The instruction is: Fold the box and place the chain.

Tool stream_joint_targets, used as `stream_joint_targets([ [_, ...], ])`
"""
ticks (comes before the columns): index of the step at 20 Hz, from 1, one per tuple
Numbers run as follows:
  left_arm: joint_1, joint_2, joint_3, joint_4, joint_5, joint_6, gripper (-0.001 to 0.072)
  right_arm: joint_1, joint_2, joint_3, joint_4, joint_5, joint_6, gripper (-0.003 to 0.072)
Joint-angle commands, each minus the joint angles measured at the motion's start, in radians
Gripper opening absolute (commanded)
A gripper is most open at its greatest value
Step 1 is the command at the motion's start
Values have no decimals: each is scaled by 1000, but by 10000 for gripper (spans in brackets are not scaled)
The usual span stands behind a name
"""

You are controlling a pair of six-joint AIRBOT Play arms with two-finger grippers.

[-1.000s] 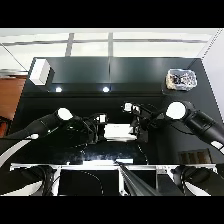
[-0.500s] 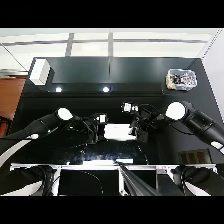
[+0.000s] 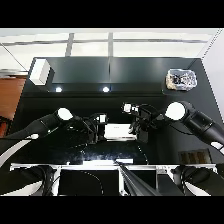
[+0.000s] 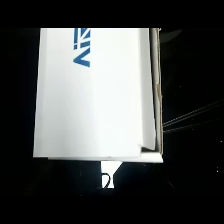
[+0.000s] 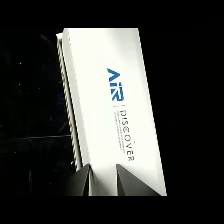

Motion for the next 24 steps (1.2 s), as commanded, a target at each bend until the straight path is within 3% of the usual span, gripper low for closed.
stream_joint_targets([
  [1, -1, -1, 1, 0, 0, 0, 221, 0, 0, 0, -4, 2, 7, 173],
  [16, -1, -1, 1, 0, 0, 0, 221, 0, -8, -37, 28, -17, 69, 174],
  [22, -1, -1, 1, 0, 0, 0, 221, -51, 18, 57, 45, 117, 416, 171],
  [23, -1, -1, 1, 0, 0, 0, 221, -83, 21, 61, 45, 136, 499, 70],
  [24, -1, -1, 1, 0, 0, 0, 221, -117, 21, 58, 50, 148, 580, 36],
])
